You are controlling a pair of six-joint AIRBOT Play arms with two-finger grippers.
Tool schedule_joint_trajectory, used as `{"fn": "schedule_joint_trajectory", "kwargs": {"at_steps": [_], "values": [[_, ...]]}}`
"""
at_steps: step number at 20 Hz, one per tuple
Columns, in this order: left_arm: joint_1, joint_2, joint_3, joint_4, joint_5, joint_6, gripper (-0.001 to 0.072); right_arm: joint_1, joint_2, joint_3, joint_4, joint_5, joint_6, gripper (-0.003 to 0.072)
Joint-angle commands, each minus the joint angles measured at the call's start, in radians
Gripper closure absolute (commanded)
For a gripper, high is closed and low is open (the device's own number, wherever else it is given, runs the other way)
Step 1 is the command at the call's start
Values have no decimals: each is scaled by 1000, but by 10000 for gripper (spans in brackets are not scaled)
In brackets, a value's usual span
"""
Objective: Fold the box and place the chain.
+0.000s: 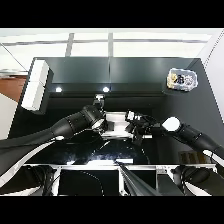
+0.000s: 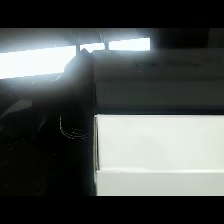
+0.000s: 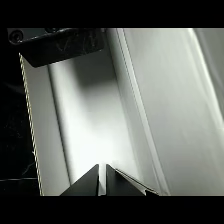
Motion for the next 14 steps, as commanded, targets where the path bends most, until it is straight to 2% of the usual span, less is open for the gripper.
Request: {"fn": "schedule_joint_trajectory", "kwargs": {"at_steps": [1, 4, 9, 11, 14], "values": [[0, 0, 1, 1, -1, 1, 680, -10, 10, 0, -2, 6, 3, 630], [0, 0, 1, 1, -1, 1, 681, -64, 59, 0, -3, 36, 54, 630], [0, 0, 1, 1, -1, 1, 680, -258, 197, 0, -3, 231, 188, 630], [0, 0, 1, 1, -1, 1, 680, -362, 240, 0, -3, 304, 355, 630], [0, 0, 1, 1, -2, 1, 681, -538, 246, 0, -36, 414, 735, 630]]}}
